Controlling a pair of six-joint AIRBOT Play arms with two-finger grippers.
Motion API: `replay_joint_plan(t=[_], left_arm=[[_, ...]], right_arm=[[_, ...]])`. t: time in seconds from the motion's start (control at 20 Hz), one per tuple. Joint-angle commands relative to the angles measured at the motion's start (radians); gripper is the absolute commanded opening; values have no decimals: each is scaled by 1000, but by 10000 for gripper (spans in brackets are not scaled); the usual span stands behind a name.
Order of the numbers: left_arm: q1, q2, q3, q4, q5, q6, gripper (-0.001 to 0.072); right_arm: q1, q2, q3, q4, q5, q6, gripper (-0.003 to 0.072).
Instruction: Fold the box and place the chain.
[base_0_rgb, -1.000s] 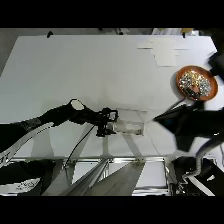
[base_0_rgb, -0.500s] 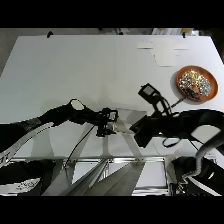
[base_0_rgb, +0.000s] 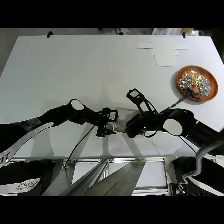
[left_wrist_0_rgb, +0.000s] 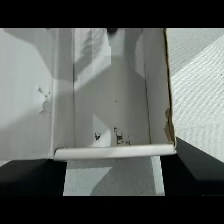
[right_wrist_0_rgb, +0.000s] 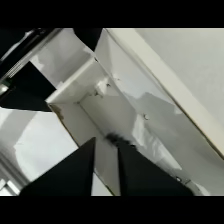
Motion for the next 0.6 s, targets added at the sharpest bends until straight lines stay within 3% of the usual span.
replay_joint_plan(t=[0.0, 0.25, 0.3, 0.4, 0.55], left_arm=[[1, 0, 0, 0, 0, 0, 223], [1, 0, 0, 0, 0, 0, 223], [1, 0, 0, 0, 0, 0, 223], [1, 0, 0, 0, 0, 0, 223], [1, 0, 0, 0, 0, 0, 223]], right_arm=[[1, -15, 19, -37, 11, 0, 213], [-114, 39, 263, -120, 341, 0, 192], [-154, 60, 297, -148, 399, 1, 132], [-249, 112, 307, -224, 461, 37, 39], [-393, 127, 286, -304, 507, 121, 40]])
